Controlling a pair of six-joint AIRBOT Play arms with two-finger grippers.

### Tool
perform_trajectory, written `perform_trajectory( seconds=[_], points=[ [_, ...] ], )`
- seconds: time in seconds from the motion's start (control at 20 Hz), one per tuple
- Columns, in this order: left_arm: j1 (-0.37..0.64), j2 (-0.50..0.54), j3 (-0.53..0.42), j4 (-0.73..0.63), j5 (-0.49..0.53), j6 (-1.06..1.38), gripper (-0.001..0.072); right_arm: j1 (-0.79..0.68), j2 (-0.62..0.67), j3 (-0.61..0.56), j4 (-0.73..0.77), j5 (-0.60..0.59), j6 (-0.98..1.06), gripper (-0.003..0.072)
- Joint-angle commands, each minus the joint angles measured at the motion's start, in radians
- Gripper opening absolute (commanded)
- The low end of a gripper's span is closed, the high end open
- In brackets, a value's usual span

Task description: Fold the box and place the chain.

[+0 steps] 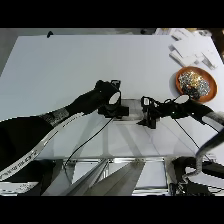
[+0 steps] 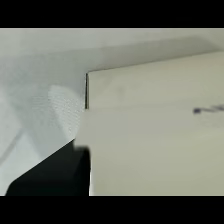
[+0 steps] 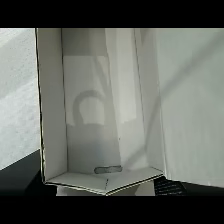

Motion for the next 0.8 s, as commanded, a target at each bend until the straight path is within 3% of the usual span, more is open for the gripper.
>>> perform_trajectory(
  seconds=[0.0,0.25,0.3,0.35,0.55,0.75],
  points=[
    [-0.013,-0.039,0.022,0.023,-0.011,-0.095,0.0268,0.0,0.0,0.0,0.0,0.0,0.0,0.0278],
    [-0.019,-0.062,0.023,0.025,-0.04,-0.092,0.0267,0.0,0.0,0.0,0.0,0.0,0.0,0.0278],
    [-0.019,-0.064,0.023,0.025,-0.04,-0.092,0.021,0.0,0.0,0.0,0.0,0.0,0.0,0.0278],
    [-0.019,-0.064,0.023,0.026,-0.039,-0.091,0.0106,0.0,0.0,0.0,0.0,0.0,0.0,0.0278],
    [-0.023,-0.064,0.023,0.03,-0.032,-0.091,0.0004,0.0,0.0,0.0,0.0,0.0,0.0,0.0278],
    [-0.023,-0.064,0.023,0.043,-0.033,-0.091,0.0025,0.0,0.0,0.0,0.0,0.0,0.0,0.0278]
  ],
)
